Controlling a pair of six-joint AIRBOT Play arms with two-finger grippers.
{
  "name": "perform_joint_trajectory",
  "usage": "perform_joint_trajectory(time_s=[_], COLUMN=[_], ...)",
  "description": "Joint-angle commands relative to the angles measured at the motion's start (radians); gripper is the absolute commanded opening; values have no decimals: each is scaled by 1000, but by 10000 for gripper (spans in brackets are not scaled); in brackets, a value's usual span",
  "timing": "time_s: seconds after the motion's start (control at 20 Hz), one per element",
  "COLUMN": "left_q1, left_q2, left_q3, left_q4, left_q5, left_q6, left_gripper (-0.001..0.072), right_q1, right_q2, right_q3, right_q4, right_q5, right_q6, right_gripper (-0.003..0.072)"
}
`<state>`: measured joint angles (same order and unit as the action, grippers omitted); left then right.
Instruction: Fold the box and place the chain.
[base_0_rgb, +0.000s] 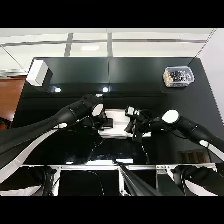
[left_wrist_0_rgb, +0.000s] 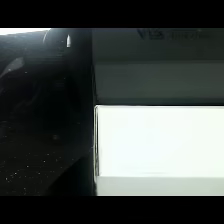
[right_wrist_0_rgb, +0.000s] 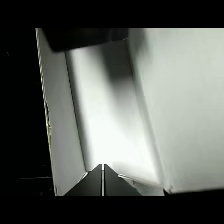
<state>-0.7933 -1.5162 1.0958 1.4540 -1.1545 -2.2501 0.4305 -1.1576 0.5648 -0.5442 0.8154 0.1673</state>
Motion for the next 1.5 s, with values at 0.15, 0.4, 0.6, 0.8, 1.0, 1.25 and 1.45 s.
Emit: perform_joint_trajectory(time_s=[0.15, 0.4, 0.6, 0.8, 1.0, 1.25, 1.45], left_q1=[0, 0, 0, 0, 0, 0, 0], left_q2=[0, 0, 0, 0, 0, 0, 0], left_q3=[1, 1, 1, 1, 1, 1, 1], left_q4=[2, 0, 0, 0, 0, 0, 0], left_q5=[-6, -5, -5, -6, -6, -6, -6], left_q6=[0, 0, 0, 0, 0, 0, 0], left_gripper=[26, 25, 25, 25, 26, 25, 26], right_q1=[-350, -708, -632, -422, -345, -336, -278], right_q2=[195, 171, 79, -43, -56, -56, -56], right_q3=[77, -102, -147, -143, -74, -27, -21], right_q4=[-331, -275, -244, 79, 102, 84, 121], right_q5=[430, 170, 205, 211, 213, 299, 283], right_q6=[833, 1176, 1120, 866, 820, 819, 820], right_gripper=[14, 14, 15, 15, 20, 526, 494])
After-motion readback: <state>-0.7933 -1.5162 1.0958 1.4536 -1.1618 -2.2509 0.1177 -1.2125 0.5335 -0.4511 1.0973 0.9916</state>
